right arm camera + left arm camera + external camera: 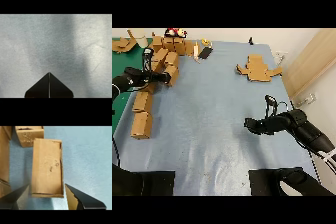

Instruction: Fold the box.

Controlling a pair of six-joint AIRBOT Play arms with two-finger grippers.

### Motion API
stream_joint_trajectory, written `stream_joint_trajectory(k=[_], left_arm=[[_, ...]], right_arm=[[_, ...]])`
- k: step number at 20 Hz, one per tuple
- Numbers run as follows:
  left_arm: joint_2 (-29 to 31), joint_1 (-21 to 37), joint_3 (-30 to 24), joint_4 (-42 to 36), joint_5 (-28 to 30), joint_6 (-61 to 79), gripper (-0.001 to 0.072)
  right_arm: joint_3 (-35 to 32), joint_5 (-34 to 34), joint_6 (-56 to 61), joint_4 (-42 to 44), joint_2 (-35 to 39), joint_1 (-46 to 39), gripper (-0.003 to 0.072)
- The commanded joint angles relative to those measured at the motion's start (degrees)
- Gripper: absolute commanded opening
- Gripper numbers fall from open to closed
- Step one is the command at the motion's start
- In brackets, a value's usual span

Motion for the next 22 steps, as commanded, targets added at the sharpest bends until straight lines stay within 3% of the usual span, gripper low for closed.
stream_joint_trajectory(k=[1,6,7,9,10,16,22], left_arm=[[3.02,1.31,0.07,0.87,-3.23,-0.39,0.0701],[8.66,2.34,0.07,4.15,-8.17,-3.76,0.0700],[9.64,2.23,0.07,3.93,-10.99,-4.72,0.0664],[11.54,1.86,0.07,3.85,-19.32,-4.74,0.0081],[12.50,1.68,0.07,3.80,-23.32,-4.76,0.0015],[15.32,-2.43,-0.15,4.68,-41.18,-12.79,0.0013],[19.96,-15.58,-7.56,17.84,-42.97,-26.69,0.0012]], right_arm=[[0.04,0.02,-0.02,0.07,0.04,0.02,0.0008],[0.04,0.02,-0.07,0.04,0.04,0.02,0.0007],[0.04,0.02,-0.09,0.04,0.02,0.02,0.0007],[0.04,0.07,-1.31,0.07,-0.02,0.02,0.0007],[0.04,0.04,-1.88,0.02,-0.02,0.02,0.0007],[1.57,0.26,-3.61,0.15,-0.04,0.02,0.0007],[6.51,0.17,-8.33,1.36,-0.87,0.02,0.0007]])
